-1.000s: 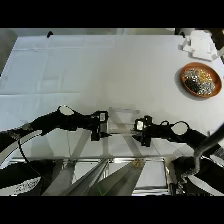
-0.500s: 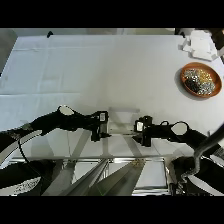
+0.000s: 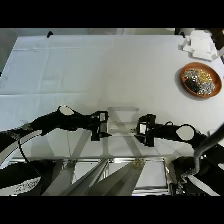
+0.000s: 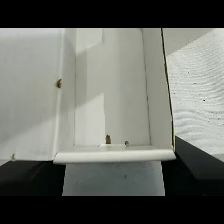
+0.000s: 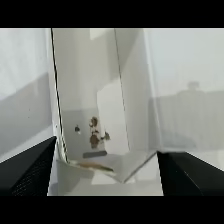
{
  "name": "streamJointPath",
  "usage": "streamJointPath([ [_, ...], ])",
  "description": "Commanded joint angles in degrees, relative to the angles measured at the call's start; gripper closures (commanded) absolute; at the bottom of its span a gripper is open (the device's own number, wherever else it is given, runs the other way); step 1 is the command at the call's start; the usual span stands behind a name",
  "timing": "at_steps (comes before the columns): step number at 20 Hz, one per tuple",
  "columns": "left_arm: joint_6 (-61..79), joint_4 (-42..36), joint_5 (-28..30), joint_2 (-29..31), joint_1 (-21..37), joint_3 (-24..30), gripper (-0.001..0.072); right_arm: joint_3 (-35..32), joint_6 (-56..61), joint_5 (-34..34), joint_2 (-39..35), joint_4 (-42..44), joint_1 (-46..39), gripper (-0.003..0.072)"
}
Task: Fold the box and place the chain.
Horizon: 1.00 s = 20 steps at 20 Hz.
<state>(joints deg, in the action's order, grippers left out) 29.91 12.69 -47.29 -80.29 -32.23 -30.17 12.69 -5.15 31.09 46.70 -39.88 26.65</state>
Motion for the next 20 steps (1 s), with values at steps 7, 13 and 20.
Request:
streamJointPath([
  [7, 0.07, 0.17, -0.07, 0.02, 0.0, 0.04, 0.0436, 0.07, 29.14, 11.56, -19.45, -25.49, 0.0, 0.0041],
  [13, 0.07, 0.17, -0.07, 0.02, 0.0, 0.04, 0.0436, -0.22, 30.99, -2.64, -29.09, -4.24, 0.0, 0.0676],
  [20, 0.07, 0.07, -0.07, 0.02, 0.0, 0.04, 0.0437, -1.07, 28.22, -9.73, -5.57, 17.79, 0.02, 0.068],
])
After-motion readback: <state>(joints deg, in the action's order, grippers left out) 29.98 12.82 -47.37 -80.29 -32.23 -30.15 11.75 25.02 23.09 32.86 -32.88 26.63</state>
